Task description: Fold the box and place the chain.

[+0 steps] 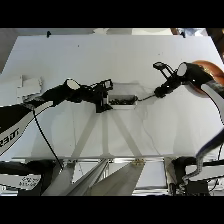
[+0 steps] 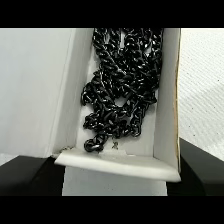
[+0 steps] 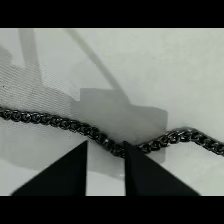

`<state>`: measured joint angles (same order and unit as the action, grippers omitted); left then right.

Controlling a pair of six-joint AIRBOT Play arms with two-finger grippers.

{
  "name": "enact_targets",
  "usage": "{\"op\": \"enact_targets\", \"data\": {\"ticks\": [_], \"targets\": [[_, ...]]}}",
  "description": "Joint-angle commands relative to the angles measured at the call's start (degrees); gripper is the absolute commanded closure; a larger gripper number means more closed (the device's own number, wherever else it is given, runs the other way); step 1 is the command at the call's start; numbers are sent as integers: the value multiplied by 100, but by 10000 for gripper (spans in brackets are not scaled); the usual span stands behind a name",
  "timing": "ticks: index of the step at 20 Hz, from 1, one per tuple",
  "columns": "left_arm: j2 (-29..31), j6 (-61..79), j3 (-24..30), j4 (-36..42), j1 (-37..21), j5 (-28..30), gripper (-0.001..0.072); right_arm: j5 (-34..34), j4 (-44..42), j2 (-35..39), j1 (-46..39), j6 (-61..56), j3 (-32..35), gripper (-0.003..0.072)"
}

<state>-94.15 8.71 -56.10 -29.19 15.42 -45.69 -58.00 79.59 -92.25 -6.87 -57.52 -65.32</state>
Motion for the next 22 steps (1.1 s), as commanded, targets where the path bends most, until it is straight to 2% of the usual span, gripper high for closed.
{"op": "enact_targets", "data": {"ticks": [1,2,8,14,19,22], "targets": [[0,2,-2,-2,2,2,473,-116,-72,-92,-22,61,-15,605],[0,2,-2,-2,2,2,473,-109,-79,-81,-22,59,-15,674],[0,2,-2,-2,2,2,473,2,-105,380,-22,37,-15,674],[0,2,-2,-2,2,2,473,-160,-841,1331,103,46,-15,674],[0,2,-2,-2,2,2,473,-459,-1386,1602,984,61,-15,674],[0,2,-2,-2,2,2,473,-221,-1550,1598,1773,59,-15,674]]}}
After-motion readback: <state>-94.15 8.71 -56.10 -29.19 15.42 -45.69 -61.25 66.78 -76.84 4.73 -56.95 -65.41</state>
